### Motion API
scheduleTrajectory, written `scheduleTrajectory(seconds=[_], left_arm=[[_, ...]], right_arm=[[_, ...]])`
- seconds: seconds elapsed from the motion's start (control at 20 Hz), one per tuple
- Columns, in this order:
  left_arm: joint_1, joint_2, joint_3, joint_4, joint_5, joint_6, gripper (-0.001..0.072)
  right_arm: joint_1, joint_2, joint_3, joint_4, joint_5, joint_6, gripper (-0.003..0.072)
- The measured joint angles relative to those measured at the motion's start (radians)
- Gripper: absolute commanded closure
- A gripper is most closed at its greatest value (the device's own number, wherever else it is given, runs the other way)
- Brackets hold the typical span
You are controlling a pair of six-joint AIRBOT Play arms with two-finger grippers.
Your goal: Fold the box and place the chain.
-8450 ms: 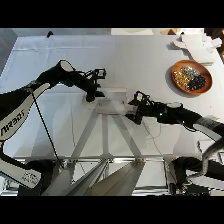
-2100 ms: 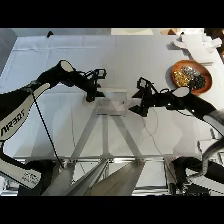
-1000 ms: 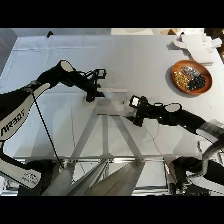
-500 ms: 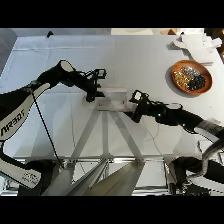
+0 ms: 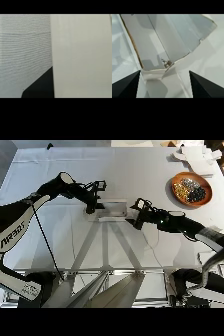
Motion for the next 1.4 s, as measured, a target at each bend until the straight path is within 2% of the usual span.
scheduleTrajectory(seconds=[0.55,0.95,1.4], left_arm=[[0.001,0.0,0.0,0.0,0.002,0.0,0.0698],[0.001,0.0,0.0,0.003,-0.002,0.0,0.0698],[-0.001,0.0,0.0,0.001,-0.007,0.002,0.0698]], right_arm=[[-0.002,-0.106,0.136,-0.129,0.03,-0.043,-0.0009],[-0.004,-0.182,0.233,-0.19,0.15,-0.039,-0.0008],[-0.003,-0.215,0.25,-0.342,0.245,0.066,-0.0008]])
